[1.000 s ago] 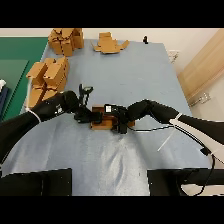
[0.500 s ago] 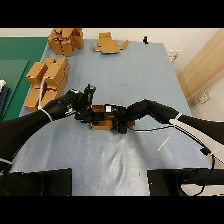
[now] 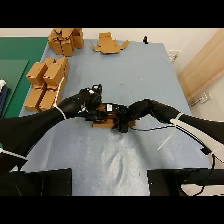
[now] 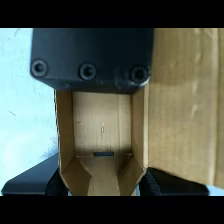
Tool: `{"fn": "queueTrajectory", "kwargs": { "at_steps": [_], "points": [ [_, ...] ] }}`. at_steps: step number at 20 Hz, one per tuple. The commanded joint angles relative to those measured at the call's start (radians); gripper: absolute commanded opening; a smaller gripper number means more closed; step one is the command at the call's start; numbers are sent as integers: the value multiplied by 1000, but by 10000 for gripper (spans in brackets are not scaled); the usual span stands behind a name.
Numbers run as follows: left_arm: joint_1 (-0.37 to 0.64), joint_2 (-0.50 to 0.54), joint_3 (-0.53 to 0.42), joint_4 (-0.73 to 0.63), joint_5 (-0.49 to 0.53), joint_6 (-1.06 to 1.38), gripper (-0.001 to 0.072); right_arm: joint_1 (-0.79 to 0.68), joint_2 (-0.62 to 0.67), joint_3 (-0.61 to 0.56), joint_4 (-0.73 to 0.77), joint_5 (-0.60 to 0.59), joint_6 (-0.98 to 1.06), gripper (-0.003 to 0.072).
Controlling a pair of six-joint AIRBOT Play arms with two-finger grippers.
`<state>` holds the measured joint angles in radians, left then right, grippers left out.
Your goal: Fold the box.
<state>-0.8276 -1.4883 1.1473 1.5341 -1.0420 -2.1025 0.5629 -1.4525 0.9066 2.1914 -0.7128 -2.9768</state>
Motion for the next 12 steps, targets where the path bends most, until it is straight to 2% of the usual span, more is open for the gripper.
{"fn": "queueTrajectory", "kwargs": {
  "at_steps": [1,3,4,5,6,7,8,9,12],
  "points": [
    [-6,-8,13,16,-24,-19,526,0,-1,0,5,-4,3,216],
    [-6,-8,13,24,-24,-19,527,0,-1,0,5,-3,3,217],
    [-5,-8,13,31,-24,-21,505,0,-1,0,5,-4,3,216],
    [-5,-8,13,43,-25,-26,361,0,-1,0,5,-4,3,216],
    [-2,-9,13,45,-24,-26,283,0,-1,0,5,-4,3,216],
    [1,-13,13,44,-26,-26,283,0,-1,0,5,-4,3,216],
    [4,-20,13,45,-35,-26,208,0,-1,0,5,-4,3,216],
    [7,-30,13,35,-47,-7,33,0,-1,0,5,-4,3,216],
    [6,-48,13,35,-67,1,13,0,-1,0,5,-4,3,216]
  ]
}}
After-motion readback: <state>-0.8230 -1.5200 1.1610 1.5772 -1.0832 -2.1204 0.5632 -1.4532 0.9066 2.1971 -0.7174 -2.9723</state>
